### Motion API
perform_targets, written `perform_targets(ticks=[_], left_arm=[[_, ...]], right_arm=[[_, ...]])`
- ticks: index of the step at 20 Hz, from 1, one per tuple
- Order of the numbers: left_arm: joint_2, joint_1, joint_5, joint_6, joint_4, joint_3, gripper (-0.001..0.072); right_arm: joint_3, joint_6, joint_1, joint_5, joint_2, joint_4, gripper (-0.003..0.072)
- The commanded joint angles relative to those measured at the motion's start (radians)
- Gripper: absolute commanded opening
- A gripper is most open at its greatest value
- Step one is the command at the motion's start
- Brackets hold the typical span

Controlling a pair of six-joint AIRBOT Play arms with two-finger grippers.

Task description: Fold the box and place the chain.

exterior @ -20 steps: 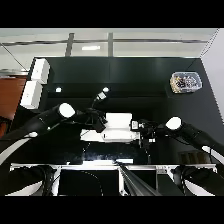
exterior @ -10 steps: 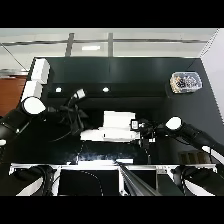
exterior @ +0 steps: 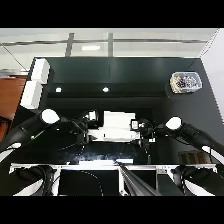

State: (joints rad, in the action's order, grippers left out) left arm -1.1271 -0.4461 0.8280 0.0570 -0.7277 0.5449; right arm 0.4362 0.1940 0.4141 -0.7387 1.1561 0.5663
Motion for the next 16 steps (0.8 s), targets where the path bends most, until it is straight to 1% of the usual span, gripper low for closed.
perform_targets(ticks=[1, 2, 3, 5, 6, 7, 11, 13, 15, 16], left_arm=[[-0.057, -0.027, -0.055, -0.032, 0.096, 0.002, 0.0600], [-0.057, -0.027, -0.052, -0.032, 0.096, 0.002, 0.0463], [-0.057, -0.026, -0.039, -0.034, 0.096, 0.003, 0.0415], [-0.057, -0.029, -0.012, -0.060, 0.100, 0.003, 0.0392], [-0.057, -0.035, -0.008, -0.060, 0.105, 0.003, 0.0354], [-0.057, -0.045, -0.006, -0.060, 0.114, 0.003, 0.0340], [-0.057, -0.085, -0.009, -0.061, 0.117, 0.003, 0.0330], [-0.057, -0.088, -0.019, -0.061, 0.128, 0.003, 0.0328], [-0.058, -0.088, -0.060, -0.062, 0.135, 0.003, 0.0219], [-0.058, -0.088, -0.075, -0.061, 0.137, 0.003, 0.0219]], right_arm=[[0.000, 0.000, 0.000, 0.000, 0.001, 0.000, 0.0442], [0.000, 0.000, 0.000, 0.000, 0.001, 0.000, 0.0442], [0.000, 0.000, 0.000, 0.000, 0.001, 0.000, 0.0442], [0.000, 0.000, 0.000, 0.000, 0.001, 0.000, 0.0442], [0.000, 0.000, 0.000, 0.000, 0.001, 0.000, 0.0442], [0.000, 0.000, 0.000, 0.000, 0.001, 0.000, 0.0442], [0.000, 0.000, 0.000, 0.000, 0.001, 0.000, 0.0442], [0.000, 0.000, 0.000, 0.000, 0.001, 0.000, 0.0442], [0.000, 0.000, 0.000, 0.000, 0.001, 0.000, 0.0442], [0.000, 0.000, 0.000, 0.000, 0.001, 0.000, 0.0442]])
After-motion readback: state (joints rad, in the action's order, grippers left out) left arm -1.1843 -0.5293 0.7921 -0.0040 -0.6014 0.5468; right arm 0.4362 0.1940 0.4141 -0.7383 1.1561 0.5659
